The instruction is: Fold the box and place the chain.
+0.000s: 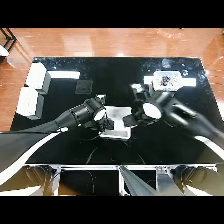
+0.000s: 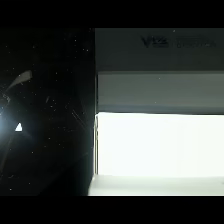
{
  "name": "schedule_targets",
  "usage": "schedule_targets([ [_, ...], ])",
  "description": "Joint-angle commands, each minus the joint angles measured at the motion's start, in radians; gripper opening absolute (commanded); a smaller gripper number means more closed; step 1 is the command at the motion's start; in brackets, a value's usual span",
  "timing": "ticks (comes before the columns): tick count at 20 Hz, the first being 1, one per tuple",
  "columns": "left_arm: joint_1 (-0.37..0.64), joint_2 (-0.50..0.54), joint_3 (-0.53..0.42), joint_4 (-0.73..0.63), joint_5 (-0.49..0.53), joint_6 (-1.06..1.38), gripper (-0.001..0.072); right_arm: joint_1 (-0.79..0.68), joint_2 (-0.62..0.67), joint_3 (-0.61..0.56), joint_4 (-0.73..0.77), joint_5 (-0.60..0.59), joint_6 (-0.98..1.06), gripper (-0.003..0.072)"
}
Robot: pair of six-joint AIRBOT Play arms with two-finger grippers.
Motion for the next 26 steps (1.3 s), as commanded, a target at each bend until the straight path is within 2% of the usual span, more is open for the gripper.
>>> schedule_targets([
  [1, 0.0, 0.0, 0.0, -0.002, 0.01, 0.0, 0.002, -0.04, 0.174, 0.001, -0.192, 0.077, -0.023, 0.0393],
  [4, 0.0, 0.0, 0.0, -0.005, 0.01, -0.003, 0.002, -0.182, 0.246, 0.001, -0.305, 0.071, -0.052, 0.0394],
  [6, 0.0, 0.0, 0.0, -0.005, 0.01, -0.003, 0.002, -0.32, 0.235, -0.004, -0.305, -0.013, -0.078, 0.0394],
  [7, 0.0, 0.0, 0.0, -0.005, 0.01, -0.003, 0.002, -0.386, 0.222, -0.004, -0.305, -0.078, -0.078, 0.0453],
  [8, 0.0, 0.0, 0.0, -0.005, 0.01, -0.003, 0.002, -0.454, 0.201, -0.003, -0.295, -0.159, -0.09, 0.0675],
  [9, 0.0, 0.0, 0.0, -0.005, 0.01, -0.003, 0.002, -0.509, 0.175, -0.003, -0.279, -0.233, -0.106, 0.0691],
  [11, 0.0, 0.0, 0.0, -0.005, 0.01, -0.003, 0.002, -0.606, 0.096, 0.004, -0.235, -0.337, -0.119, 0.0687],
  [13, 0.0, 0.0, 0.0, -0.003, 0.01, -0.003, 0.002, -0.68, -0.024, 0.047, -0.192, -0.365, -0.15, 0.0574],
  [16, 0.001, 0.0, 0.0, -0.004, 0.021, -0.003, 0.002, -0.75, -0.227, 0.173, -0.182, -0.355, -0.18, 0.0575],
  [20, 0.001, 0.0, 0.0, -0.004, 0.021, -0.003, 0.002, -0.772, -0.451, 0.355, -0.13, -0.294, -0.274, 0.0573],
  [21, 0.001, 0.0, 0.0, -0.004, 0.021, -0.003, 0.0021, -0.771, -0.489, 0.381, -0.127, -0.292, -0.287, 0.0489],
  [22, 0.001, 0.0, 0.0, -0.003, 0.021, -0.003, 0.002, -0.771, -0.515, 0.397, -0.126, -0.293, -0.293, 0.046],
  [26, 0.001, 0.0, 0.0, -0.003, 0.022, -0.003, 0.002, -0.772, -0.563, 0.427, -0.137, -0.319, -0.32, 0.0461],
])
